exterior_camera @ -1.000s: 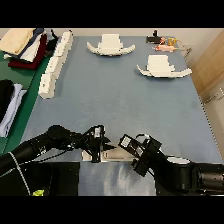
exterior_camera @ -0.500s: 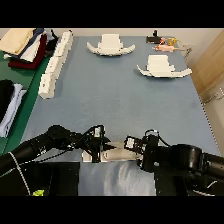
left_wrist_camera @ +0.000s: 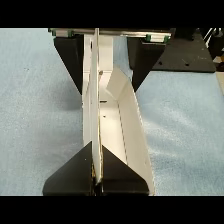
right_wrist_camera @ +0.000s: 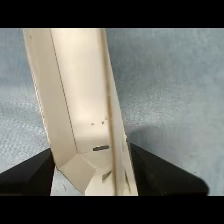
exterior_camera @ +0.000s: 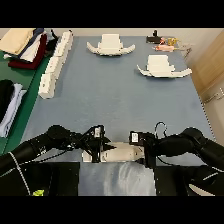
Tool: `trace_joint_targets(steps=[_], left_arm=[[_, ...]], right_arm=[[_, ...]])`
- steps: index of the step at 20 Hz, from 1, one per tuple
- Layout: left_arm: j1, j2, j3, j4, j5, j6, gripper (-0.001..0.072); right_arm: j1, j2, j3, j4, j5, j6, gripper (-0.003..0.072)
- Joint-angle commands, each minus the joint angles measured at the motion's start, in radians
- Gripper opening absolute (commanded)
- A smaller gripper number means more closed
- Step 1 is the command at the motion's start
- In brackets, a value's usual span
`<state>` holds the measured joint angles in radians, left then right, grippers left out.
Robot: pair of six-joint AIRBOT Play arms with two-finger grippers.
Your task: Fold the box.
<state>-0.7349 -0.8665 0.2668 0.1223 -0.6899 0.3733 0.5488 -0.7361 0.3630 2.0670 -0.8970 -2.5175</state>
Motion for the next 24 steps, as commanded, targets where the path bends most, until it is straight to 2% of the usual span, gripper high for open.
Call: trace_joint_targets(steps=[1, 5, 24], left_arm=[[0.001, 0.000, 0.000, 0.000, 0.000, 0.000, 0.0016], [0.001, 0.000, 0.000, 0.000, 0.000, 0.000, 0.0016], [0.001, 0.000, 0.000, 0.000, 0.000, 0.000, 0.0016]], right_arm=[[-0.044, -0.049, -0.001, 0.101, -0.030, -0.108, 0.0720], [-0.044, -0.023, 0.000, 0.056, -0.049, -0.018, 0.0720], [-0.044, -0.019, -0.001, 0.057, -0.047, -0.019, 0.0718]])
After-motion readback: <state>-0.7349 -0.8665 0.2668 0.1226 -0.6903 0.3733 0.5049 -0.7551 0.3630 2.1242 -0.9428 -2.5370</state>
